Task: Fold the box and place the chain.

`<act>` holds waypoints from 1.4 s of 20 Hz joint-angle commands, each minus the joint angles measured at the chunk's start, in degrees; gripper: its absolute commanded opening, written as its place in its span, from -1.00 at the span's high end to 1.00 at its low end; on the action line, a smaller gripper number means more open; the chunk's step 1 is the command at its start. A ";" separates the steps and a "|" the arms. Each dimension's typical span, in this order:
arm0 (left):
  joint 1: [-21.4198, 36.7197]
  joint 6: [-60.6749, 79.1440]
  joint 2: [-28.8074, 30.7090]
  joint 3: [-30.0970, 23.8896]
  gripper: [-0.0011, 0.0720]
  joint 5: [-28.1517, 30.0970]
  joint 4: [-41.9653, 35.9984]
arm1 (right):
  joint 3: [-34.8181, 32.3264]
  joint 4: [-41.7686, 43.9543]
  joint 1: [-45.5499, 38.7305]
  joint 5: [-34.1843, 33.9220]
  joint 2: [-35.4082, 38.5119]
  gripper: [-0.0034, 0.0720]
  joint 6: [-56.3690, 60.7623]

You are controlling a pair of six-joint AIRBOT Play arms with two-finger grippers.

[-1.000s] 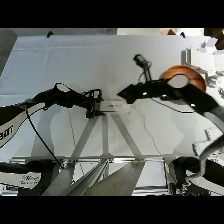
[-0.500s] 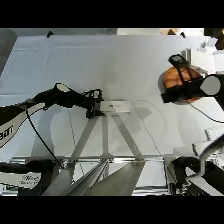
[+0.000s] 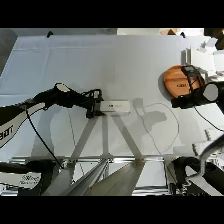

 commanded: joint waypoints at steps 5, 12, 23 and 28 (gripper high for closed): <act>0.15 -14.34 10.67 -0.02 0.95 -1.77 8.13 | -1.01 4.70 -0.28 -0.42 0.04 0.89 0.81; 0.17 -52.52 29.22 -0.02 0.94 -4.55 54.40 | -1.01 9.57 -0.28 -0.33 0.04 0.88 0.79; 26.95 -78.64 39.69 -0.02 0.95 9.51 56.11 | -0.98 10.10 -0.28 -2.01 0.04 0.88 0.79; 42.51 -70.01 39.06 -0.07 0.96 17.77 23.37 | -0.98 10.10 -0.28 -1.92 0.04 0.88 0.79</act>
